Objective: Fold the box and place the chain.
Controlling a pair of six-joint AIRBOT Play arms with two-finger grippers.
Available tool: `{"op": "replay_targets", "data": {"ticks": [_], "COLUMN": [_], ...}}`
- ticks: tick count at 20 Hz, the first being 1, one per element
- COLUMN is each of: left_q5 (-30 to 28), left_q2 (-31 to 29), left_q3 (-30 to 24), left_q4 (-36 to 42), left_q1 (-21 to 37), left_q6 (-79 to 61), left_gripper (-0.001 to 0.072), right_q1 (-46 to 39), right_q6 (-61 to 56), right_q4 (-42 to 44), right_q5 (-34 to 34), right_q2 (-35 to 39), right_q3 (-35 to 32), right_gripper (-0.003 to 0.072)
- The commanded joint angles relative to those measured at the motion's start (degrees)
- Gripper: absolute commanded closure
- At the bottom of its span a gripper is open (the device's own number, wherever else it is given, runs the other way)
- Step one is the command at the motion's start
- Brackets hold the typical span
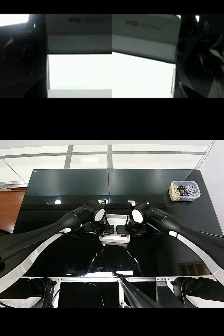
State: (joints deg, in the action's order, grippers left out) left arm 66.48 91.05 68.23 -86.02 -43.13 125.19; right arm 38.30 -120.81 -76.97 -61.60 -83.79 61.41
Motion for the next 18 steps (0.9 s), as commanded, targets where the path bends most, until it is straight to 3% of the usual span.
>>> {"op": "replay_targets", "data": {"ticks": [1, 4, 7, 9, 11, 14, 15, 16, 18], "left_q5": [0.1, 0.1, 0.0, 0.1, 0.1, 0.1, 0.1, 0.1, 0.1], "left_q2": [0.0, 0.0, 0.0, 0.0, 0.0, 0.0, 0.0, 0.0, 0.0], "left_q3": [0.0, 0.0, 0.0, 0.0, 0.0, 0.0, 0.0, 0.0, 0.0], "left_q4": [0.2, 0.1, 0.1, 0.1, 0.1, 0.1, 0.1, 0.1, 0.1], "left_q1": [0.0, 0.0, 0.0, 0.0, 0.0, 0.0, 0.0, 0.0, 0.0], "left_q6": [0.2, 0.2, 0.2, 0.2, 0.2, 0.2, 0.2, 0.2, 0.2], "left_gripper": [0.0682, 0.0682, 0.0682, 0.0682, 0.0682, 0.0682, 0.0683, 0.0682, 0.0682], "right_q1": [-0.2, -0.5, -0.6, -1.3, -5.6, -18.6, -23.3, -28.4, -37.7], "right_q6": [1.9, 2.8, 4.8, 5.4, 5.3, 2.9, 1.6, 1.5, 1.5], "right_q4": [-1.4, -9.2, -27.3, -42.4, -51.2, -47.1, -44.3, -40.1, -27.1], "right_q5": [-1.2, -7.7, -15.2, -16.1, -12.4, 5.3, 11.0, 16.5, 20.0], "right_q2": [2.4, 7.6, 14.8, 18.1, 18.3, 17.9, 17.1, 15.3, 9.6], "right_q3": [0.0, 0.0, 0.0, 0.0, -0.1, -2.2, -3.3, -4.2, -3.0], "right_gripper": [0.0232, 0.0232, 0.0232, 0.0232, 0.0232, 0.023, 0.0156, -0.0034, -0.0034]}}
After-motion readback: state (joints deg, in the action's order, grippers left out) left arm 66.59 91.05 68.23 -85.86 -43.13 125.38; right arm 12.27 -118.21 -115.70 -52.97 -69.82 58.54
